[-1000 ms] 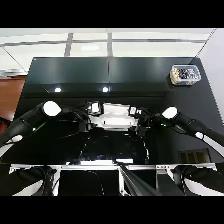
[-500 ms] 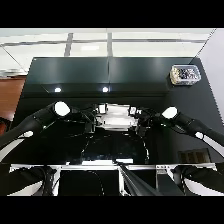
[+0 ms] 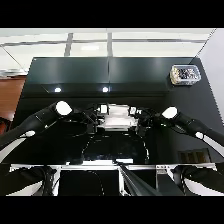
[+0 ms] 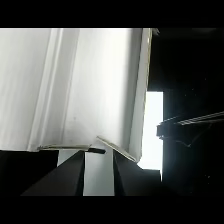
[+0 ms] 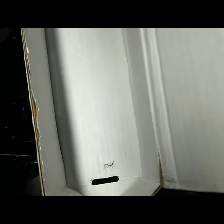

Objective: Fold the box and place the chain.

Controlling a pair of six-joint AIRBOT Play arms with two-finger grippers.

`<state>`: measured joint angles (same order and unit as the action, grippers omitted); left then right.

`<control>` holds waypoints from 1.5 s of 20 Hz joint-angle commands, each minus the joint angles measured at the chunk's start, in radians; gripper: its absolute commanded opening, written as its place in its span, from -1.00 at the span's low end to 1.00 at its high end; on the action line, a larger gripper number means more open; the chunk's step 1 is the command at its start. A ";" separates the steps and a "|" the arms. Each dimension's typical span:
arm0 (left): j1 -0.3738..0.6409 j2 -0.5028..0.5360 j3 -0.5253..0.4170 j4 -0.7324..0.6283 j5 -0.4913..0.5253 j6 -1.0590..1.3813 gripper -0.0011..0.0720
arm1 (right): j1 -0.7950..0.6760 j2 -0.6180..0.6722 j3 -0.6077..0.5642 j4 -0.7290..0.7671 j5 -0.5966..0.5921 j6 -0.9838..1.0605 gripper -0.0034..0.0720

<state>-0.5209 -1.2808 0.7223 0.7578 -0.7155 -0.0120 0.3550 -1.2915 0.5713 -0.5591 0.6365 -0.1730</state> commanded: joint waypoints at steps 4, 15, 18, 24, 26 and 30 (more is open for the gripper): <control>-0.011 -0.038 0.001 -0.120 0.009 0.002 -0.37 | 0.001 0.001 0.001 0.000 0.000 0.000 0.34; -0.010 -0.039 0.001 -0.152 0.037 0.000 -0.17 | 0.001 0.001 0.001 0.001 0.000 0.000 0.34; -0.011 -0.039 0.001 -0.145 0.029 -0.003 0.04 | 0.001 0.001 0.001 0.001 0.000 0.001 0.34; 0.032 0.019 0.002 -0.125 0.015 -0.097 -0.90 | 0.001 0.001 0.001 0.001 0.000 0.000 0.34; 0.072 0.076 0.002 -0.071 0.014 -0.277 -0.90 | 0.001 0.001 0.001 0.001 0.000 0.001 0.34; 0.218 0.181 0.001 0.043 -0.082 -0.605 -0.90 | 0.001 0.001 0.001 0.001 0.000 0.001 0.34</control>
